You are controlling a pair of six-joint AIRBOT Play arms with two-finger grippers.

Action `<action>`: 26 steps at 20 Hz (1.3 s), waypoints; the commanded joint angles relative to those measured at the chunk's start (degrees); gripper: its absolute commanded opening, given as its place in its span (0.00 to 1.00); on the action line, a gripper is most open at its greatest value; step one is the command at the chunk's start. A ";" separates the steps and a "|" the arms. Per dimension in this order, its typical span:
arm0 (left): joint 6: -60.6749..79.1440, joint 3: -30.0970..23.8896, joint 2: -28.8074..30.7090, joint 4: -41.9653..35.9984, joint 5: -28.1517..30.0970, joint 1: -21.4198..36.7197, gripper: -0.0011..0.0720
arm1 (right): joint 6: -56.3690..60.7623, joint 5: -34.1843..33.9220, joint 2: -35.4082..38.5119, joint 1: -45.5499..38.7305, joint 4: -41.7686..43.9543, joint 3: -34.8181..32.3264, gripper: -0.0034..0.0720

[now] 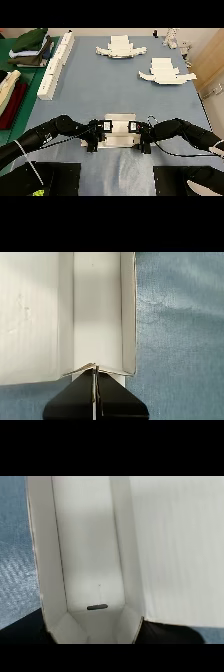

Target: Fold the box.

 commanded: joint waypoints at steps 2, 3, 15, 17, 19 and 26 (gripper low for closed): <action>0.22 0.00 -0.72 -2.99 2.47 -1.20 0.07 | 0.00 0.00 -0.04 0.04 0.02 0.04 0.84; 0.22 0.00 -1.07 -2.95 1.90 -1.20 0.08 | 0.00 0.00 -0.04 0.04 0.02 0.04 0.84; -2.97 0.13 -1.03 -1.20 0.17 -1.14 0.30 | 0.00 0.00 -0.04 0.04 0.00 0.04 0.84; -9.92 0.98 0.00 5.31 -1.40 -1.09 0.06 | 0.00 0.00 -0.04 0.04 0.02 0.04 0.84; -25.68 2.49 2.08 16.55 -3.91 -1.07 0.03 | 0.00 0.00 -0.04 0.04 0.00 0.04 0.84; -81.40 5.44 14.29 50.71 -26.21 1.25 0.03 | 0.00 0.00 -0.04 0.04 0.02 0.04 0.84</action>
